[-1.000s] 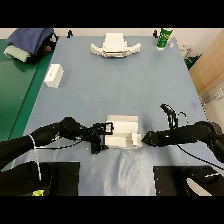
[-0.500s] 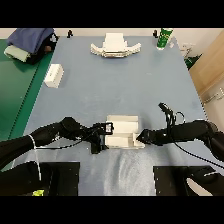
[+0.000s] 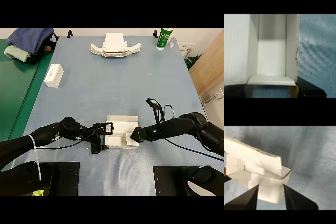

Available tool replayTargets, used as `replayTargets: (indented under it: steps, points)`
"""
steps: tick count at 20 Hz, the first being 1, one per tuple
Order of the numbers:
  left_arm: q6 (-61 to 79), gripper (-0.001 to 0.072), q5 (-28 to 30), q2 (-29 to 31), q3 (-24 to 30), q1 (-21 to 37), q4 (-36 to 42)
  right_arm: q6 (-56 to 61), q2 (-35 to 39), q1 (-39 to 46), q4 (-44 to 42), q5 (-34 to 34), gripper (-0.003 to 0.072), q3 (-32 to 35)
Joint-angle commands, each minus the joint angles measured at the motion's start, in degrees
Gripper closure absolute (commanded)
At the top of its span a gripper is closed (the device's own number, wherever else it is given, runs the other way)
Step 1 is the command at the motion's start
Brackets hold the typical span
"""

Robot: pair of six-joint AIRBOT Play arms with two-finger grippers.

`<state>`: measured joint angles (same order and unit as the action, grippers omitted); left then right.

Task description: Fold the box.

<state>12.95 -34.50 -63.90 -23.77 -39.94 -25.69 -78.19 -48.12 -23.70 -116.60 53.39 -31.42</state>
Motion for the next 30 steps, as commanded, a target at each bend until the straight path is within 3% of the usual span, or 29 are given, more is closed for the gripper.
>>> replayTargets:
  steps: [1, 7, 19, 27, 30]
  points:
    - [0.02, 0.0182, 0.0, -0.04, 0.0, 0.02, -0.02, 13.44, -4.94, -6.29, 14.75, 2.4, 0.0216, -5.2]
    - [0.02, 0.0183, 0.0, -0.04, 0.0, 0.02, -0.02, 19.85, -11.47, -11.52, 18.08, 3.1, 0.0216, -6.67]
    - [0.02, 0.0182, 0.0, -0.04, 0.0, 0.02, -0.02, 38.45, -16.46, -16.41, 24.28, 2.29, 0.0241, -8.07]
    - [0.02, 0.0182, -0.02, -0.04, 0.0, 0.02, -0.02, 48.26, -20.02, -19.23, 30.82, 7.8, 0.0246, -12.17]
    - [0.02, 0.0182, 0.0, -0.04, 0.0, 0.02, 0.0, 48.81, -21.49, -19.63, 31.39, 8.74, 0.0312, -12.26]
